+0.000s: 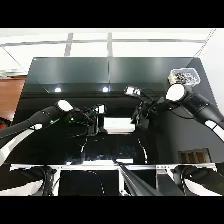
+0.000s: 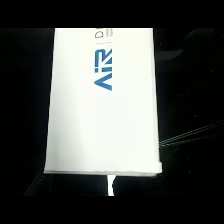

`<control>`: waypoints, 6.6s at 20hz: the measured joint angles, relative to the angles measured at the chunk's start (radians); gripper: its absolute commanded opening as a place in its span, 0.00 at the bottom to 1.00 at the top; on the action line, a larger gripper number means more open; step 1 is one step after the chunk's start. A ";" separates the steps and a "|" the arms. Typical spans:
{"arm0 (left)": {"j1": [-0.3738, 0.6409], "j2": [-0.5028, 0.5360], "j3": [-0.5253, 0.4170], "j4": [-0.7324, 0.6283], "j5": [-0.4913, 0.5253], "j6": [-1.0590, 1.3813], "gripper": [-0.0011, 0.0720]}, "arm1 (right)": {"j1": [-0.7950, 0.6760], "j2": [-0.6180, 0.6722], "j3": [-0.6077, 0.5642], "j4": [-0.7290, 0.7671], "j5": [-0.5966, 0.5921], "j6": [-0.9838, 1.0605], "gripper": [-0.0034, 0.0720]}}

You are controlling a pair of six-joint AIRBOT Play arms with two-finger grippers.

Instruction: Fold the box and place the chain.

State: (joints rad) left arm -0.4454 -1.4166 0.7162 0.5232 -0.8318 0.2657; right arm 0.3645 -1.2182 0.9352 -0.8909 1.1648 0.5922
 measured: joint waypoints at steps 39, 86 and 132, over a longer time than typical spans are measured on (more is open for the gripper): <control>0.001 0.056 0.016 0.071 -0.022 -0.064 1.00 | -0.351 0.360 -0.075 0.263 0.062 0.517 0.06; 0.134 -0.047 0.418 0.454 0.080 -0.756 0.39 | -0.539 0.454 -0.066 0.154 0.097 0.529 0.07; 0.518 0.641 0.116 0.595 -0.026 -1.523 0.05 | -0.401 0.377 -0.197 -0.187 -0.394 0.500 0.07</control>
State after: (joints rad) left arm 0.0731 -0.7757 0.8318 1.1183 -0.8577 -1.2575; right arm -0.0360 -0.8413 0.7380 -1.0782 0.7704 1.0920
